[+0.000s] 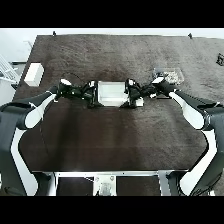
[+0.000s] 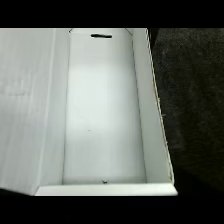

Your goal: Fold the box and place the chain.

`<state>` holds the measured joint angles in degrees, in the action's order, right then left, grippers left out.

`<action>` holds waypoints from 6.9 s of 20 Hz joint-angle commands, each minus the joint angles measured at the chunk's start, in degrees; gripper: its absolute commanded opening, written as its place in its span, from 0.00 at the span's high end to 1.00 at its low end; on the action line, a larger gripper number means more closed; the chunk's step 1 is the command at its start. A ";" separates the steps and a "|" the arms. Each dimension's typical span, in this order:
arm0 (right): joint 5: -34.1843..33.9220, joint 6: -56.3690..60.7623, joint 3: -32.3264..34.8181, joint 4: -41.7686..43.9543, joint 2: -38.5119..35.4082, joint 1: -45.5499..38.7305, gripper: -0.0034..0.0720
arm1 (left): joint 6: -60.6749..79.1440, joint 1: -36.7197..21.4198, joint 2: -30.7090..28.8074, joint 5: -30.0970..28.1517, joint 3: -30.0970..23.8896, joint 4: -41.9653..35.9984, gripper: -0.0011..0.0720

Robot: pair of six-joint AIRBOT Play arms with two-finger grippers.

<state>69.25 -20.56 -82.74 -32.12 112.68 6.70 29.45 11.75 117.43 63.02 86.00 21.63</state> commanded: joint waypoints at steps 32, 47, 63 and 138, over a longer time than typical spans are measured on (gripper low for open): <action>-0.72 28.35 -13.49 -0.04 0.57 -1.09 0.94 | -0.02 -0.04 0.00 0.46 0.02 0.22 0.50; -0.44 30.67 -15.91 -5.81 3.67 0.96 0.94 | -0.02 -0.04 0.00 0.44 0.02 0.22 0.50; 1.86 25.49 -1.09 -22.62 -13.94 0.09 0.08 | -0.02 -0.04 0.00 0.44 0.02 0.22 0.50; -4.83 76.87 13.57 -3.19 -7.39 -13.33 0.94 | -0.02 -0.04 0.00 0.46 0.02 0.22 0.50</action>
<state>64.66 55.99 -69.21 -38.59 101.97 -8.58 29.43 11.77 117.43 63.51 86.00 21.85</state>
